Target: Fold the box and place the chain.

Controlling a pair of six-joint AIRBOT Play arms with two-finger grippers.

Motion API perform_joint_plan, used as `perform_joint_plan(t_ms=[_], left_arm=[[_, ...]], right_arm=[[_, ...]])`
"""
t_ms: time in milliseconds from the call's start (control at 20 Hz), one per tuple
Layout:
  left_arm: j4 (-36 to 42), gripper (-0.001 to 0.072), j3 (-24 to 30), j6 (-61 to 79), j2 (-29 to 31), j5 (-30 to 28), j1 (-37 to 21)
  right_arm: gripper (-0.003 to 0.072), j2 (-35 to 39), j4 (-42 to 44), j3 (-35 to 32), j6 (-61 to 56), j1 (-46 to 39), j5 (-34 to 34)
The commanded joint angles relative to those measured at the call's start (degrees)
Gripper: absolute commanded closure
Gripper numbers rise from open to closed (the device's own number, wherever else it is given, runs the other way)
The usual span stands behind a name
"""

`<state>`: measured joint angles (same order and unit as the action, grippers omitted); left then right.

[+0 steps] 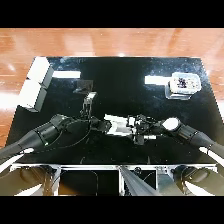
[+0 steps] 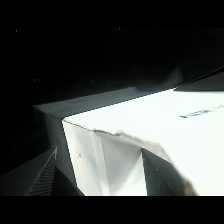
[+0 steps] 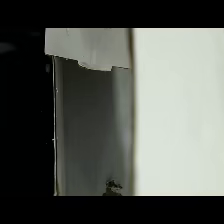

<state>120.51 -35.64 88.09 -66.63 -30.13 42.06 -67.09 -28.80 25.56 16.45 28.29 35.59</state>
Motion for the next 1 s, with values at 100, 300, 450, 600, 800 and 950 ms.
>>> perform_joint_plan(t_ms=[100,300,450,600,800,950], left_arm=[[0.37,0.0075,-0.07,0.2,0.0,-0.26,-0.04],[0.46,0.0075,-0.28,-0.04,-0.02,0.44,-0.07],[1.7,0.0075,-1.05,-0.04,0.02,-3.54,-1.66],[2.01,0.0075,-1.16,-0.02,0.11,-7.02,-3.02],[3.72,0.0075,-1.16,0.2,0.46,-8.44,-3.98],[4.52,0.0075,-1.18,0.17,1.38,-8.44,-3.98]], right_arm=[[-0.0006,-0.02,-0.04,0.0,-0.07,0.04,-0.02],[-0.0005,-0.02,-0.04,0.0,-0.07,0.04,-0.02],[-0.0005,-0.02,-0.04,0.0,-0.07,0.04,-0.02],[-0.0005,-0.02,-0.04,0.0,-0.07,0.04,-0.04],[-0.0004,-0.02,-0.13,0.0,-0.07,0.04,-0.02],[-0.0004,-0.02,-0.17,0.0,-0.09,0.04,-0.02]])
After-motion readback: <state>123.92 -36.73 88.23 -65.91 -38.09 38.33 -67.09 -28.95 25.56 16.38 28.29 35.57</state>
